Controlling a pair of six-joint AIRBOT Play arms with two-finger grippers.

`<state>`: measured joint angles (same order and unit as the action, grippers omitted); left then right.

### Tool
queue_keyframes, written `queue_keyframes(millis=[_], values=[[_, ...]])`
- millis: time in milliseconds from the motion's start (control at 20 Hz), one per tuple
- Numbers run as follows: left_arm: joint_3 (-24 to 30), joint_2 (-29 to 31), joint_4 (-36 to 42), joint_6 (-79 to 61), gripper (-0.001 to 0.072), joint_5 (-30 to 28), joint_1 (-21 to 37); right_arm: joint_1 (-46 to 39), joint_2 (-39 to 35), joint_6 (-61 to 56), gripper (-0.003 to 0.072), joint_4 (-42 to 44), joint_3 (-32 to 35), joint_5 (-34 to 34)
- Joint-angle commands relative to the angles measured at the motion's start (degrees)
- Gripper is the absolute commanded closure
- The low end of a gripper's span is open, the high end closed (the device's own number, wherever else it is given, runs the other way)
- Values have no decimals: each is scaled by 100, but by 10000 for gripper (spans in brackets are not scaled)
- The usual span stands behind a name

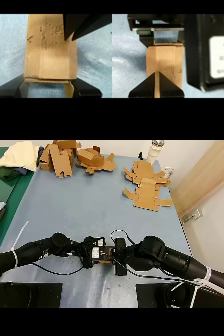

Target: Fold the box.

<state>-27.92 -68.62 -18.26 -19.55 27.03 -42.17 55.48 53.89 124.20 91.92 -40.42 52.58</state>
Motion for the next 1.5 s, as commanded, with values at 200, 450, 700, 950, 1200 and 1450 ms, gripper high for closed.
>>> queue_keyframes(millis=[200, 450, 700, 950, 1200, 1450], values=[[2, 4, 2, 4, 225, -2, 0, -2, -225, -232, 415, -125, -9, 42], [2, 4, 2, 4, 225, -4, 0, -2, -245, -229, 424, 601, -11, -9], [2, 4, 2, 4, 225, -4, 0, 0, -507, -505, 454, 575, -9, 669], [2, 4, 2, 4, 225, -7, 0, 535, -1303, -1558, 545, -651, -9, 791], [2, 4, 2, 4, 225, -9, 0, 1412, -2402, -2076, 545, -1709, 214, 629], [2, 4, 2, 4, 225, -9, 0, 957, -2494, -3163, 532, -3469, 922, 76]])
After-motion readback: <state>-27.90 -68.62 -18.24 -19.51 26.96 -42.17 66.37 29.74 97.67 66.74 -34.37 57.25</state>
